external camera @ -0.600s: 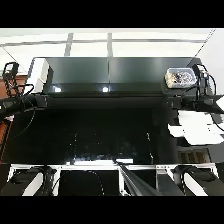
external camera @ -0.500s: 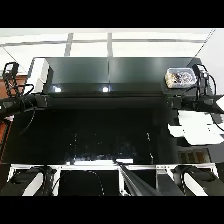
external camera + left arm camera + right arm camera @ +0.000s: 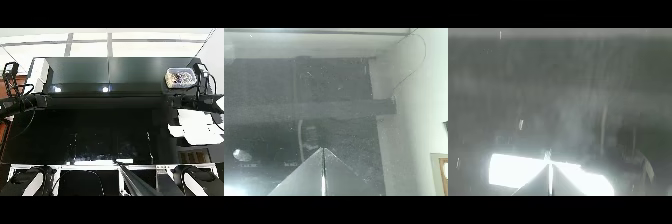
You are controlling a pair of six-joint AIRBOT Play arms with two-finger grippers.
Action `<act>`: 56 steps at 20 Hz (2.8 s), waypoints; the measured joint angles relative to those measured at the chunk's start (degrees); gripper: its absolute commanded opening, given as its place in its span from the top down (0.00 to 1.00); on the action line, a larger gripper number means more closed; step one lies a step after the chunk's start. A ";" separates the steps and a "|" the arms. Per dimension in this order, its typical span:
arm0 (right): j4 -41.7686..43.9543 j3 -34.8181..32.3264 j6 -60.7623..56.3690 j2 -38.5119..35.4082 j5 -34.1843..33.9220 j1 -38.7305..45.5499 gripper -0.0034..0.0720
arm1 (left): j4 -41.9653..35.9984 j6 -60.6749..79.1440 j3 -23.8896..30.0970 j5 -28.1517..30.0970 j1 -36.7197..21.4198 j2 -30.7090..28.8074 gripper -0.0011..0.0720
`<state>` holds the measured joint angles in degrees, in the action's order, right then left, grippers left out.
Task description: Fold the box and place the chain.
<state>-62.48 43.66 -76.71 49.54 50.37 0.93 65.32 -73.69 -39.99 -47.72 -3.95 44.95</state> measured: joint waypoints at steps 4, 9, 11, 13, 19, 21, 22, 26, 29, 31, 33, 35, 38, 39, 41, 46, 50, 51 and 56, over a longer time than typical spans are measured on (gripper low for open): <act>2.14 -0.02 0.26 0.00 -17.05 -0.04 0.93 | 0.00 0.00 0.00 0.00 0.00 0.00 0.95; 0.76 -0.02 0.87 0.48 -35.69 2.84 0.01 | -0.72 0.00 0.00 0.57 0.04 0.00 0.95; -1.92 -0.02 0.85 1.81 -36.94 8.04 0.01 | -1.11 0.00 0.00 1.70 0.04 0.00 0.95; -5.90 0.09 0.68 4.63 -33.07 15.50 0.01 | -1.46 0.00 0.00 2.84 0.04 0.00 0.95; -9.05 10.82 -3.67 21.33 -11.89 46.45 0.02 | -2.08 0.00 0.00 4.26 0.09 0.00 0.95; -6.32 17.11 -1.22 28.28 -2.89 53.77 0.02 | -2.16 0.00 0.00 4.13 0.09 0.07 0.95; -5.01 20.26 1.38 31.71 1.88 56.11 0.02 | -2.21 0.00 0.00 4.00 0.09 0.20 0.95; -1.55 29.70 15.41 43.21 21.22 59.74 0.02 | -4.04 -0.02 0.00 3.69 0.09 0.83 0.95; -2.05 32.22 22.77 46.29 27.41 59.82 0.17 | -5.40 -0.02 0.00 3.67 0.09 1.09 0.95; -4.46 32.96 25.55 46.88 29.35 59.78 0.29 | -5.86 -0.02 0.00 3.65 0.09 1.11 0.95; -5.95 33.27 27.23 46.80 30.62 59.78 0.77 | -6.19 -0.02 0.00 3.63 0.09 1.18 0.95; -6.60 33.44 28.44 45.94 32.17 59.60 0.93 | -6.91 -0.09 0.00 3.65 0.09 1.20 0.95; -3.82 31.91 29.31 42.69 33.53 58.97 0.93 | -8.07 -0.17 0.00 3.87 0.09 1.20 0.95; -2.14 30.73 29.42 41.11 33.35 58.53 0.93 | -8.28 -0.20 0.00 3.91 0.09 1.22 0.95; 1.68 26.45 28.41 36.70 31.89 56.85 0.93 | -8.70 -0.20 0.00 3.93 0.11 1.22 0.95; 11.74 10.12 25.51 23.08 26.71 45.92 0.93 | -9.38 -0.20 0.17 3.72 0.22 1.20 0.95; 21.77 -3.08 23.41 14.43 18.34 28.59 0.93 | -11.93 -0.17 0.61 3.54 1.92 1.57 0.95; 24.30 -5.57 22.99 13.20 14.67 23.30 0.93 | -12.50 -0.15 0.70 3.50 3.08 2.01 0.95; 31.58 -11.63 20.44 10.78 -6.21 -1.68 0.93 | -14.03 0.02 0.76 4.33 11.50 7.89 0.65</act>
<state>-30.89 32.03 -56.27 60.31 44.16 -0.75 51.29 -73.67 -39.22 -43.40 7.55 52.84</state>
